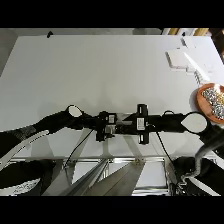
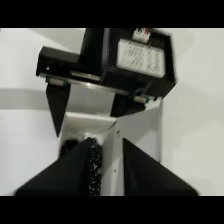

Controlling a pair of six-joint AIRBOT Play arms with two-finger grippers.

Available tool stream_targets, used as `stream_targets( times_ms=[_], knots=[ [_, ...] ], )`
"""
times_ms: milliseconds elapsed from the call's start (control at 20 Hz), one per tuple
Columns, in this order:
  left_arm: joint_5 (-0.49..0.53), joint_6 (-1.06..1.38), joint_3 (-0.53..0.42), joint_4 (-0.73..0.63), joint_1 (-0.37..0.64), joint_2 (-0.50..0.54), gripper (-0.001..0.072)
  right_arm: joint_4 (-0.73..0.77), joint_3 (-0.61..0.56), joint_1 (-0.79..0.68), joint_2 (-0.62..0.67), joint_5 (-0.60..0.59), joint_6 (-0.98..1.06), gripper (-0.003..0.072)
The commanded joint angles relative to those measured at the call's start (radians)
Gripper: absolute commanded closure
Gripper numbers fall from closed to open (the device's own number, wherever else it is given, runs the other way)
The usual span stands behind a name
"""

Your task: Fold the box and place the chain.

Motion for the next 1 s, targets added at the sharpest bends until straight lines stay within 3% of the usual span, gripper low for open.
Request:
stream_targets(
  times_ms=[0,100,200,350,550,800,950],
  knots=[
    [0.0,0.0,0.0,0.0,0.0,0.001,0.0438,-0.258,0.204,0.002,-0.054,0.085,0.299,0.064],
    [0.0,0.0,0.0,0.0,0.0,0.001,0.0438,-0.388,0.307,-0.032,-0.09,0.082,0.407,0.0649],
    [0.0,0.0,0.0,0.0,0.0,0.001,0.0438,-0.386,0.32,-0.08,-0.119,0.026,0.407,0.0649],
    [0.0,0.0,0.0,0.0,0.0,0.001,0.0438,-0.385,0.319,-0.096,-0.211,0.095,0.43,0.0648],
    [0.0,0.0,0.0,0.0,0.0,0.001,0.0438,-0.381,0.306,-0.02,-0.313,0.181,0.429,0.0637],
    [0.0,0.0,0.0,0.0,0.0,0.001,0.0438,-0.38,0.275,0.094,-0.311,0.213,0.428,0.0622],
    [0.0,0.0,0.0,0.0,0.0,0.001,0.0438,-0.379,0.261,0.15,-0.311,0.219,0.43,0.0553]
  ],
)
